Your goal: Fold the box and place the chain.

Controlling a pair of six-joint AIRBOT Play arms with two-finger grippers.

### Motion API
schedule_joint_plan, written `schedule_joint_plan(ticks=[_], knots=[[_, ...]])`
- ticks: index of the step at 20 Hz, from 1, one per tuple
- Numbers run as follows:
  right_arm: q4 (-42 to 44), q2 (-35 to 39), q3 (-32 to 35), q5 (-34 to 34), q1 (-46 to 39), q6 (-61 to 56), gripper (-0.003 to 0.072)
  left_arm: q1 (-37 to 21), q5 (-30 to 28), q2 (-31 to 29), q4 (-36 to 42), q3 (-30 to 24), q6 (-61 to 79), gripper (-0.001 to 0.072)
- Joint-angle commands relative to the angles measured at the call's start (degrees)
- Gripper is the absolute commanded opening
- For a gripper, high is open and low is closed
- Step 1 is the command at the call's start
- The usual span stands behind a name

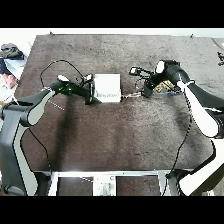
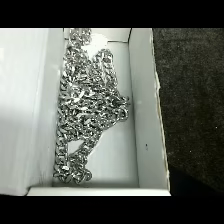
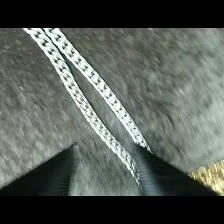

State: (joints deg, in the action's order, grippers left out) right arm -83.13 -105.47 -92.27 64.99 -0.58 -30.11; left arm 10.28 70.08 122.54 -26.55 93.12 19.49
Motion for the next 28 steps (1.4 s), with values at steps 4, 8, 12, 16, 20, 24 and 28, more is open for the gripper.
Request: schedule_joint_plan(ticks=[4,8,12,16,20,24,28], knots=[[3.06,-2.23,-0.22,-3.48,-0.09,6.64,0.0516,-0.04,-0.02,0.02,0.00,0.02,0.02,0.0529],[3.08,-4.79,-1.95,-3.93,-0.09,7.65,0.0515,-0.04,-0.02,0.02,0.00,0.02,0.02,0.0529],[2.54,-6.62,-2.36,-0.15,-0.11,7.61,0.0454,-0.04,-0.02,0.02,0.00,0.02,0.02,0.0529],[2.64,-5.55,-2.36,2.78,-0.09,6.32,-0.0014,-0.04,-0.02,0.02,0.00,0.02,0.02,0.0529],[5.11,-1.03,-2.36,3.89,-0.07,4.13,-0.0014,-0.04,-0.02,0.02,0.00,0.02,0.02,0.0529],[15.76,7.39,-2.36,3.58,0.26,4.57,-0.0014,-0.04,-0.02,0.02,0.00,0.02,0.02,0.0529],[17.75,13.70,-2.36,0.98,3.50,4.57,-0.0014,-0.04,-0.02,0.02,0.00,0.02,0.02,0.0529]])
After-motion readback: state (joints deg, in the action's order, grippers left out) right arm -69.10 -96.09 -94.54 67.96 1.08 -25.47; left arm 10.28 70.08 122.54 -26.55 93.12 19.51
